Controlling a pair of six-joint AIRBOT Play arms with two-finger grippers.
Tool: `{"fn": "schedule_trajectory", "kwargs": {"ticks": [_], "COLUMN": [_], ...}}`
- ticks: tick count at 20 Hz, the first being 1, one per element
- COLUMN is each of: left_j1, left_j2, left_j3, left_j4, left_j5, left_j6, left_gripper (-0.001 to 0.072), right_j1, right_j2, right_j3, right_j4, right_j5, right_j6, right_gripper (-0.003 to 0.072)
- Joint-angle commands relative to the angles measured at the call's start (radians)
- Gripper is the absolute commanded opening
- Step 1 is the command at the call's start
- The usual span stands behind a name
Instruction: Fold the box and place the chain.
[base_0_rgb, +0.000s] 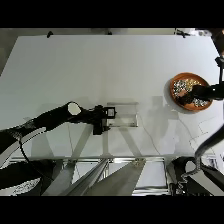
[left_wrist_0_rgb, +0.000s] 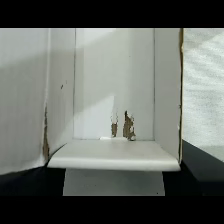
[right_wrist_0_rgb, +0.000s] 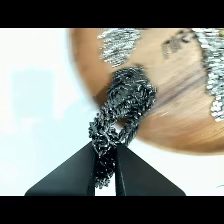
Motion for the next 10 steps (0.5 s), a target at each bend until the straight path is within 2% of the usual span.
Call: {"fn": "schedule_trajectory", "kwargs": {"ticks": [1, 6, 10], "left_j1": [0.000, 0.000, 0.000], "left_j2": [0.001, 0.001, 0.001], "left_j3": [0.000, 0.000, 0.000], "left_j4": [0.000, 0.000, 0.000], "left_j5": [0.000, 0.000, 0.000], "left_j6": [0.000, 0.000, 0.000], "left_gripper": [0.0205, 0.0205, 0.0205], "right_j1": [0.063, 0.281, 0.423], "right_j2": [0.146, 0.331, 0.377], "right_j3": [-0.003, -0.091, -0.174], "right_j4": [0.034, 0.019, -0.003], "right_j5": [0.085, 0.088, 0.082], "right_j6": [-0.018, 0.063, 0.145], "right_gripper": [0.0009, 0.0009, 0.0009]}}
